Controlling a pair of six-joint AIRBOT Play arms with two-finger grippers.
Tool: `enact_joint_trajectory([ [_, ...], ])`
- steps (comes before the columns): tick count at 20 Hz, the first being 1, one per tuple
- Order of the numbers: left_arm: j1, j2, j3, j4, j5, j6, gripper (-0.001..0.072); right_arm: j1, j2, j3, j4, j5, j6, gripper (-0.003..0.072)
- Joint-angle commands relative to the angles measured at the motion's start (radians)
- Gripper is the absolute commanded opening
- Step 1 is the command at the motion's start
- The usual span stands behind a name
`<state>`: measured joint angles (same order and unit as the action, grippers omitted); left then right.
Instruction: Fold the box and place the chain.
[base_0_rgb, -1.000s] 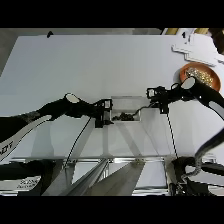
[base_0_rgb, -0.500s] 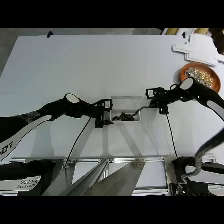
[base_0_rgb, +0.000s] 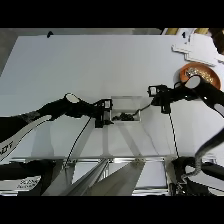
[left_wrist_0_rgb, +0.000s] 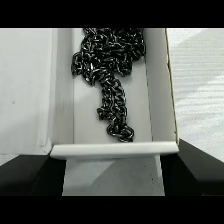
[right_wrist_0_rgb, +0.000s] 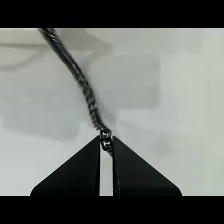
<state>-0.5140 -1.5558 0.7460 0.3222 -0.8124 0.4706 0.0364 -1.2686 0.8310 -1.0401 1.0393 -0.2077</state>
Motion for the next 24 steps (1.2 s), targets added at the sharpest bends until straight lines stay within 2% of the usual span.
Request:
enact_joint_trajectory([
  [1,-0.001,0.001,0.000,0.000,0.000,0.000,0.0009,0.000,0.164,0.001,0.015,0.153,0.116,0.0021],
  [6,-0.001,0.001,0.000,0.000,0.000,0.000,0.0009,0.000,0.382,-0.038,0.256,0.233,0.148,0.0021],
  [8,-0.001,0.001,0.000,0.000,0.000,0.000,0.0009,0.007,0.431,-0.056,0.370,0.233,0.148,0.0021],
  [10,-0.001,0.001,0.000,0.000,0.000,0.000,0.0009,0.061,0.439,-0.058,0.412,0.232,0.149,0.0021],
  [13,-0.001,0.001,0.000,0.000,0.000,0.000,0.0009,0.198,0.436,-0.058,0.410,0.157,0.149,0.0021],
  [17,-0.001,0.001,0.000,0.000,0.000,0.000,0.0009,0.346,0.406,-0.058,0.410,-0.058,0.160,0.0021],
  [22,-0.001,0.001,0.000,0.000,0.000,0.000,0.0009,0.439,0.253,-0.058,0.407,-0.196,0.232,0.0021],
  [24,-0.001,0.001,0.000,0.000,0.000,0.000,0.0009,0.447,0.178,-0.058,0.403,-0.209,0.260,0.0021],
])
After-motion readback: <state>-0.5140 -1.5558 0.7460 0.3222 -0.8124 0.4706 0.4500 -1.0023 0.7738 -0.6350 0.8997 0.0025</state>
